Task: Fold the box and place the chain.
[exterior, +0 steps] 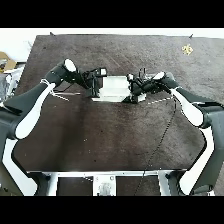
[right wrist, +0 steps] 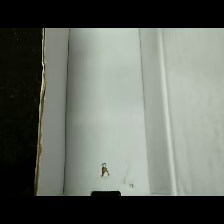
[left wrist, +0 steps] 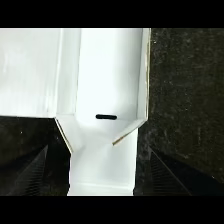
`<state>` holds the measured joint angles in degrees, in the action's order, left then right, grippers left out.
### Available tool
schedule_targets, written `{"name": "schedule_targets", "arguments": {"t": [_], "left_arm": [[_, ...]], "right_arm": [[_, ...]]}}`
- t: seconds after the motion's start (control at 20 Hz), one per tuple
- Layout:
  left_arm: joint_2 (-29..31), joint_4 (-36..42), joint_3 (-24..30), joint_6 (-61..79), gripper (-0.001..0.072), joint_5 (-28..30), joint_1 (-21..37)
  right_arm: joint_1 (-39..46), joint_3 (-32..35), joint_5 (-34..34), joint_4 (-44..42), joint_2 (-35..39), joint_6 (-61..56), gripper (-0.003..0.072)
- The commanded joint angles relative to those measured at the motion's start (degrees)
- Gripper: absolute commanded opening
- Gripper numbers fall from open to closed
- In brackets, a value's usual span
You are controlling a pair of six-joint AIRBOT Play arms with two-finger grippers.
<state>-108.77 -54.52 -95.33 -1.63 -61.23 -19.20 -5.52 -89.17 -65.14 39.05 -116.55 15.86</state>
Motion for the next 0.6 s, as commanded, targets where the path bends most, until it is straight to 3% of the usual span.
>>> {"name": "schedule_targets", "arguments": {"t": [0.0, 0.25, 0.35, 0.45, 0.5, 0.55], "left_arm": [[-1.75, 0.94, 0.46, 2.14, 0.0681, 1.79, -0.04], [-3.08, 2.32, 0.46, 2.14, 0.0657, 1.86, -0.04], [-3.08, 2.32, 0.46, 2.14, 0.0541, 2.89, -0.04], [-3.08, 2.19, 0.48, 2.10, 0.0504, 4.63, -0.04], [-3.08, 2.21, 0.46, 2.12, 0.0379, 5.14, -0.04], [-3.08, 2.25, 0.46, 2.12, 0.0353, 5.33, -0.04]], "right_arm": [[0.00, 0.02, 0.00, -0.02, -0.04, 0.00, 0.0439], [0.00, 0.02, 0.00, -0.02, -0.04, 0.00, 0.0439], [0.00, 0.02, 0.00, -0.02, -0.04, -0.02, 0.0439], [0.00, 0.02, 0.00, -0.02, -0.04, 0.00, 0.0439], [0.00, 0.02, 0.00, -0.02, -0.04, -0.02, 0.0439], [0.00, 0.02, 0.00, -0.02, -0.04, -0.02, 0.0439]]}}
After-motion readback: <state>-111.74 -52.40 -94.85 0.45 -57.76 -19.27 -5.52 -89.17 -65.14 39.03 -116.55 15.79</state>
